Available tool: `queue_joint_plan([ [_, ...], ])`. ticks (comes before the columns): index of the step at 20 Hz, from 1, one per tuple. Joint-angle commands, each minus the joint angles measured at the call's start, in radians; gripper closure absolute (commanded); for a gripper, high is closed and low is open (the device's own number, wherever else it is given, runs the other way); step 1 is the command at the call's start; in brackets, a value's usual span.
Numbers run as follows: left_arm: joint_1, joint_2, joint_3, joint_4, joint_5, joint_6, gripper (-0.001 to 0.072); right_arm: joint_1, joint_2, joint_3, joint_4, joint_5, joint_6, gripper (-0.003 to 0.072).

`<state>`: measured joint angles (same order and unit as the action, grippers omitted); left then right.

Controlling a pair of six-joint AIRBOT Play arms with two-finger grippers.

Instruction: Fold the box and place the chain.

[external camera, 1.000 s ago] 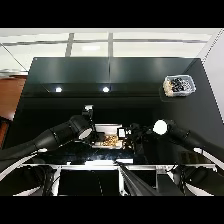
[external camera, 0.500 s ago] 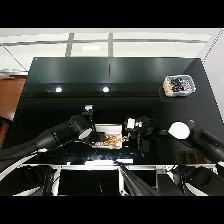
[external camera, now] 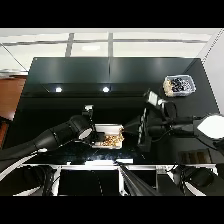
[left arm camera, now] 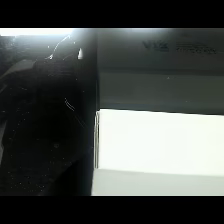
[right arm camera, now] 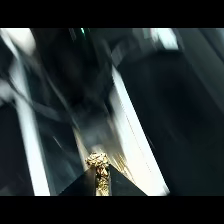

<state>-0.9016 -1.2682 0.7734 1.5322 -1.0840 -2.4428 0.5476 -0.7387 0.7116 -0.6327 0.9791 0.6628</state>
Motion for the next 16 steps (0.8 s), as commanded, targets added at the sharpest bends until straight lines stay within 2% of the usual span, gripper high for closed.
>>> queue_joint_plan([
  [1, 0.000, 0.000, 0.000, 0.000, 0.000, 0.000, 0.0680, 0.021, -0.047, 0.019, 0.180, -0.037, 0.015, 0.0664],
  [4, 0.000, 0.000, 0.000, 0.000, 0.001, 0.000, 0.0680, 0.047, -0.159, 0.019, 0.178, -0.037, 0.017, 0.0661],
  [6, 0.000, 0.000, 0.000, 0.000, 0.001, 0.000, 0.0680, 0.043, -0.206, 0.019, 0.149, -0.037, 0.031, 0.0627],
  [7, 0.000, 0.000, 0.000, 0.000, 0.001, 0.000, 0.0679, 0.043, -0.211, 0.019, 0.116, -0.034, 0.042, 0.0256],
  [8, 0.000, 0.000, 0.000, 0.000, 0.001, 0.000, 0.0679, 0.039, -0.211, 0.021, 0.087, -0.021, 0.042, 0.0009],
  [11, 0.000, 0.000, 0.003, 0.000, 0.001, 0.000, 0.0679, -0.050, -0.200, 0.051, 0.037, 0.090, 0.056, 0.0006],
  [16, 0.001, -0.001, 0.043, 0.053, 0.003, -0.001, 0.0682, -0.312, -0.143, 0.100, -0.061, 0.208, 0.087, 0.0007],
])
